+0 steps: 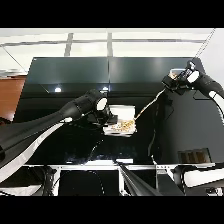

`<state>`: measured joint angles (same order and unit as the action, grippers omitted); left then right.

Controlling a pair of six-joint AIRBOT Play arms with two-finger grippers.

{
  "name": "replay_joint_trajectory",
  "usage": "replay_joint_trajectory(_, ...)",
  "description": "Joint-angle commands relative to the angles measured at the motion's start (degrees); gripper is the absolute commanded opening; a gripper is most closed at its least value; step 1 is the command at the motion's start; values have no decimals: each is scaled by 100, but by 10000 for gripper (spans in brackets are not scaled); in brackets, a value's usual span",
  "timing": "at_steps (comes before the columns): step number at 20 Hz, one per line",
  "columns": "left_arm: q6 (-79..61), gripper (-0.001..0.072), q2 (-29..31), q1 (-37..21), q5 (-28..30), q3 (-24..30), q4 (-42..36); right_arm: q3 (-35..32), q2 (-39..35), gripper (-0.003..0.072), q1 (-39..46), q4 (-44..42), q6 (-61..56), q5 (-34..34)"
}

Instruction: Fold the box and place the chain.

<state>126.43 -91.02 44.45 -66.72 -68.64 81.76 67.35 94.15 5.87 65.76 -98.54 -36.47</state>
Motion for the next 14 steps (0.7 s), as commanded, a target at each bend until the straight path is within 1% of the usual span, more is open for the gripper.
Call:
replay_joint_trajectory(1, 0, 30, 0, 0, 0, 2, 2, 46, -334, 12, -63, 28, 1084, -785)
replay_joint_trajectory(4, 0, 30, 0, 0, 2, 2, 2, 42, -1344, 12, -101, 15, 1902, -1921)
replay_joint_trajectory(6, -2, 30, 0, 0, 2, 2, 2, 42, -2129, 12, -101, -22, 2140, -2428)
replay_joint_trajectory(8, -2, 30, 0, 0, 2, 2, 2, 42, -2798, 12, -101, -280, 2262, -2820)
replay_joint_trajectory(11, 0, 30, 0, 2, 0, 2, 0, 42, -3497, 12, -98, -1064, 2594, -3558)
replay_joint_trajectory(14, 0, 30, 0, 2, 2, 2, 0, 42, -3823, 13, -103, -2103, 2907, -4352)
